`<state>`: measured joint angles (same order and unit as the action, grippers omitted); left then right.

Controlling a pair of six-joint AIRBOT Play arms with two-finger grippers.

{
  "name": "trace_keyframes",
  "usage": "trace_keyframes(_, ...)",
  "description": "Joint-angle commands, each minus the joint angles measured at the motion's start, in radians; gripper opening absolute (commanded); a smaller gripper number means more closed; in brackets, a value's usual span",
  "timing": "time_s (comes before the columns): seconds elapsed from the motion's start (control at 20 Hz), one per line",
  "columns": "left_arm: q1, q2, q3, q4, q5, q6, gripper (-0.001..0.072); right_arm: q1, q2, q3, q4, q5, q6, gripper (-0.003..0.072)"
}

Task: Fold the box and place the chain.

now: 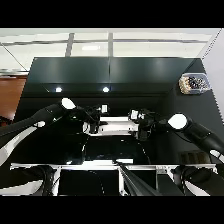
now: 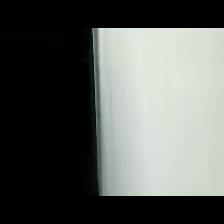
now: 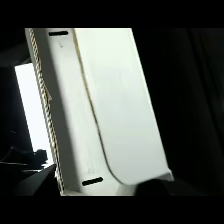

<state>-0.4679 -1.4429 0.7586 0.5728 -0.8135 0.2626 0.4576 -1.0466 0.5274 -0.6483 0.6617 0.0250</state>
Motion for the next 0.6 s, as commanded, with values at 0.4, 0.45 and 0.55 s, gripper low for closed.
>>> trace_keyframes(0.4, 0.000, 0.001, 0.000, -0.001, 0.003, -0.002, 0.0024, -0.045, -0.140, -0.006, 0.098, 0.008, -0.229, 0.0709)
trace_keyframes(0.45, 0.000, 0.001, 0.000, -0.001, 0.003, -0.002, 0.0024, -0.055, -0.141, -0.006, 0.098, 0.013, -0.229, 0.0709)
trace_keyframes(0.55, 0.000, 0.001, 0.000, 0.000, 0.004, -0.002, 0.0024, -0.063, -0.144, -0.006, 0.102, 0.016, -0.253, 0.0709)
